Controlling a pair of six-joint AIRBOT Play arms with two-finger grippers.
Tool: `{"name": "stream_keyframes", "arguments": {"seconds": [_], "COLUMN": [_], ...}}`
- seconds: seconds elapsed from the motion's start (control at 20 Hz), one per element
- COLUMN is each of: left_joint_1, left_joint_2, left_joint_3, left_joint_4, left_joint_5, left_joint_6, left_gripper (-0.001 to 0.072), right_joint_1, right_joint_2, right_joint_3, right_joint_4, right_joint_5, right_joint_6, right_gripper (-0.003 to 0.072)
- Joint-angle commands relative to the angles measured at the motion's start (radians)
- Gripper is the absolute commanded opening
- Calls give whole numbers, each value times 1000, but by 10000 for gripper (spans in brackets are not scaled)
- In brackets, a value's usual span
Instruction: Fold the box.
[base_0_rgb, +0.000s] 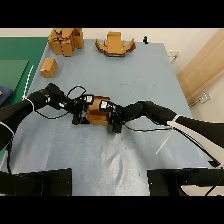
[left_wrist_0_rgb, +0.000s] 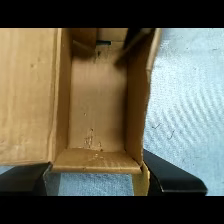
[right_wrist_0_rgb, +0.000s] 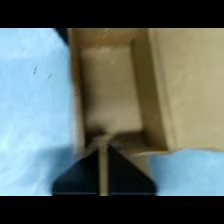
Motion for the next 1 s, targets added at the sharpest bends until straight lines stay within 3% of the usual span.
{"name": "stream_keyframes", "arguments": {"seconds": [0.0, 0.25, 0.5, 0.6, 0.8, 0.95], "left_joint_1": [0, 0, 0, 0, 0, 0], "left_joint_2": [0, 0, 0, 0, 0, 0], "left_joint_3": [0, 0, 0, 0, 0, 0], "left_joint_4": [3, 3, 2, 2, 2, 2], "left_joint_5": [2, 2, 2, 2, 1, 1], "left_joint_6": [6, 6, 6, 6, 6, 6], "left_gripper": [220, 220, 220, 220, 220, 220], "right_joint_1": [-23, -152, -380, -405, -335, -229], "right_joint_2": [57, 249, 323, 264, 82, 8], "right_joint_3": [1, -13, -164, -195, -166, -81], "right_joint_4": [-205, -177, -158, -65, 272, 313], "right_joint_5": [-59, -56, -60, -79, -85, -87], "right_joint_6": [300, 655, 1081, 1072, 838, 816], "right_gripper": [4, 3, 3, 2, 3, 3]}}
